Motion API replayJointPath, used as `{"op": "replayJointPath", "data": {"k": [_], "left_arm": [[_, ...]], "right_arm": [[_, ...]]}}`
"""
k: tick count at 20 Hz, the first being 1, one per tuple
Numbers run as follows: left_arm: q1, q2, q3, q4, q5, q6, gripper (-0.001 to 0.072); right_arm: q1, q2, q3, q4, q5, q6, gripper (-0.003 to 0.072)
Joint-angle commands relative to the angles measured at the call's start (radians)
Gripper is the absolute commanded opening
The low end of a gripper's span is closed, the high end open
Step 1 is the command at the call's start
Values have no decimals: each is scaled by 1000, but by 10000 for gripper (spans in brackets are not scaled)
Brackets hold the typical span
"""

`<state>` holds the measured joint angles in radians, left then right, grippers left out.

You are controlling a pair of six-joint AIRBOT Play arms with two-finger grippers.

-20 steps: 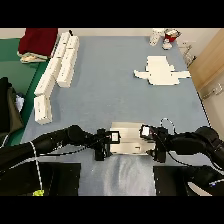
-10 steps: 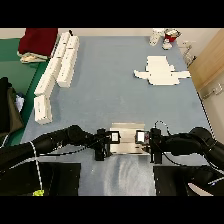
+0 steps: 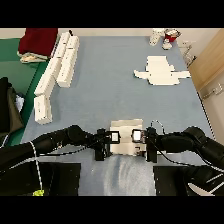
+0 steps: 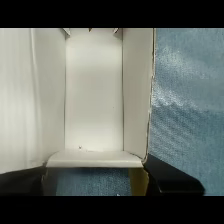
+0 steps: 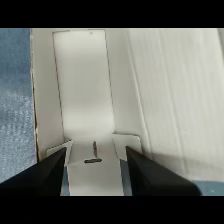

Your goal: Fold the box.

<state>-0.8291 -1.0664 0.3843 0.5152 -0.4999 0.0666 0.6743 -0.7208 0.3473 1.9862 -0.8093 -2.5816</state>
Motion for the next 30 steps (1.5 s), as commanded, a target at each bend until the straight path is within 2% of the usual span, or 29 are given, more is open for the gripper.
{"op": "replayJointPath", "data": {"k": [1,3,4,6,7,9,11,16,22,25,30], "left_arm": [[0,0,0,1,0,1,523],[0,0,0,1,0,1,523],[0,0,0,1,0,1,523],[0,0,0,1,0,1,523],[0,0,0,1,0,1,523],[0,0,0,1,0,1,523],[0,0,0,1,0,1,523],[0,0,0,1,0,1,523],[0,0,0,1,0,1,523],[0,0,0,1,0,1,523],[0,0,0,1,0,1,523]], "right_arm": [[0,5,4,-30,-24,58,532],[-2,15,35,-147,-146,254,191],[-2,18,60,-248,-227,413,85],[-2,20,110,-489,-375,821,63],[-3,20,131,-604,-455,949,15],[-27,19,154,-764,-565,1114,14],[-110,14,152,-777,-588,1186,14],[-496,-3,146,-447,-512,1201,14],[-896,-47,88,-86,-474,974,14],[-990,-113,79,69,-475,912,14],[-1005,-194,70,66,-505,917,14]]}}
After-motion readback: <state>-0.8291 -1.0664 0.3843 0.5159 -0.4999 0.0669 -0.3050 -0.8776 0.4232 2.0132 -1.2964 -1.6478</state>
